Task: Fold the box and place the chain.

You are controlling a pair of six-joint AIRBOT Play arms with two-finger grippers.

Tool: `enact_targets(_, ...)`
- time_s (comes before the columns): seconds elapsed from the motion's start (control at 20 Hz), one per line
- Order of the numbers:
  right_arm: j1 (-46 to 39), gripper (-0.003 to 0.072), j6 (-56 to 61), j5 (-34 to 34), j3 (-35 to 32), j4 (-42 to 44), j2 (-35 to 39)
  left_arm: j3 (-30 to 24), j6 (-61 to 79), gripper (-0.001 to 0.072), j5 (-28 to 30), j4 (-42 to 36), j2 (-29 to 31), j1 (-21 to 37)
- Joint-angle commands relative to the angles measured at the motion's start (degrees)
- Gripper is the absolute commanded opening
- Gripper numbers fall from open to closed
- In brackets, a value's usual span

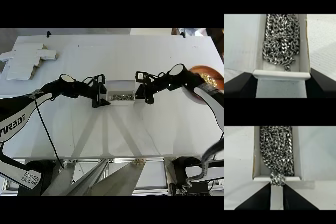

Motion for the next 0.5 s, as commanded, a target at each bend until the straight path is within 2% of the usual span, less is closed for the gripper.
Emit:
enact_targets(0.0, -0.35, 0.0012, 2.97, 0.81, -0.02, -3.93, 2.43, 0.02, 0.0, 0.0501, 0.02, 0.0, -0.02, 0.02)
enact_targets(0.25, -0.39, 0.0012, 4.66, 2.73, 0.0, -2.69, 8.83, 0.02, 0.0, 0.0501, 0.02, 0.0, -0.02, 0.0)
enact_targets(0.45, 2.1, 0.0012, 7.19, 3.3, 0.0, 4.57, 10.45, 0.02, 0.0, 0.0501, 0.02, 0.0, -0.02, 0.02)
